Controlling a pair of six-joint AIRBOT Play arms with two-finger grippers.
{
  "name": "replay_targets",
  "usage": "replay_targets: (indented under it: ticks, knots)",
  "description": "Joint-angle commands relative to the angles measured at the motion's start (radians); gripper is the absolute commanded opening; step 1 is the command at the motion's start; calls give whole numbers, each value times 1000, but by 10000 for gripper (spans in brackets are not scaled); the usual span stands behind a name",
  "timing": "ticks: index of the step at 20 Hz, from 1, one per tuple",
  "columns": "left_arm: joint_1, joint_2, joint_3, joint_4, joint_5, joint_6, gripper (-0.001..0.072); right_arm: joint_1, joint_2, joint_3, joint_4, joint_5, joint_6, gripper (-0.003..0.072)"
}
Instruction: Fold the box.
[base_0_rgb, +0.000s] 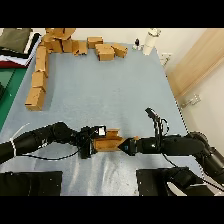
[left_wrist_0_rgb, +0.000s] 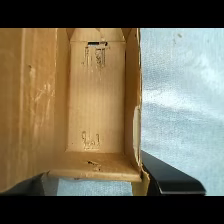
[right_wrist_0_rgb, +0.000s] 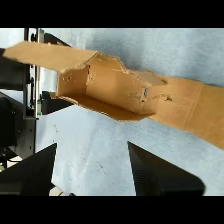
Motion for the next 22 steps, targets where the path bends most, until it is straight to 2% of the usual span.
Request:
replay_targets:
  ticks: [1,5,6,7,8,9,12,16,22]
  knots:
    - [-3,-2,0,-2,12,14,472,1,0,0,-1,40,32,704]
    - [-3,-2,0,-2,11,14,472,1,0,0,0,92,56,702]
    - [-3,-2,0,-2,11,14,472,1,0,-1,-1,90,71,666]
    - [-3,-2,0,-2,11,14,472,1,-3,0,1,83,85,499]
    - [-3,-2,0,-2,12,14,472,1,-6,0,1,69,113,200]
    - [-3,-2,0,-2,12,14,472,1,-12,-1,0,68,132,6]
    - [-3,-2,0,-2,11,14,472,2,-61,0,30,129,119,3]
    - [-3,-2,0,-2,11,14,472,2,-236,19,238,258,-168,2]
    - [-3,-2,0,-2,11,14,472,2,-540,140,226,334,-377,2]
